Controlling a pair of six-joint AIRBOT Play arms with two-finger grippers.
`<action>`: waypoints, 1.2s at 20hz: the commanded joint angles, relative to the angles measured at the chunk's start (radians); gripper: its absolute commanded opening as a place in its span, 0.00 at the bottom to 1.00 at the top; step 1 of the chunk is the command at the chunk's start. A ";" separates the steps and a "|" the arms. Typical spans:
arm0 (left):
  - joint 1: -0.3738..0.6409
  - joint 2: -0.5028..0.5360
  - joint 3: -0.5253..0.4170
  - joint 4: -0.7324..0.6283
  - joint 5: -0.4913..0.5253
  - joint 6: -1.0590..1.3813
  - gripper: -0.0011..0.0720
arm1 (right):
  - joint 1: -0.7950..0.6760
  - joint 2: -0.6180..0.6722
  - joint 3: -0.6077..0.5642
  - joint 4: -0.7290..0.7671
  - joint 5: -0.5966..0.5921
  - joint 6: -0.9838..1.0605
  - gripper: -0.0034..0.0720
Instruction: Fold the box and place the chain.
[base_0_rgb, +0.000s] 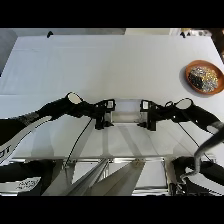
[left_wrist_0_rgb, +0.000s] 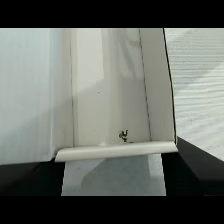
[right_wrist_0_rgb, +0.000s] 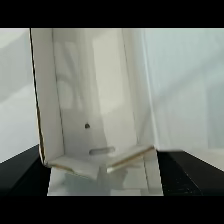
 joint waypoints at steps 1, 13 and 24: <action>0.000 0.000 0.000 0.000 0.001 0.001 0.47 | -0.061 0.068 0.001 -0.123 0.061 0.160 0.97; 0.000 0.000 0.000 0.000 0.001 0.001 0.47 | -0.095 0.355 0.001 0.200 0.194 0.348 0.07; 0.000 0.000 0.000 0.001 0.001 0.001 0.47 | 0.161 0.054 0.001 0.406 -0.499 0.468 0.06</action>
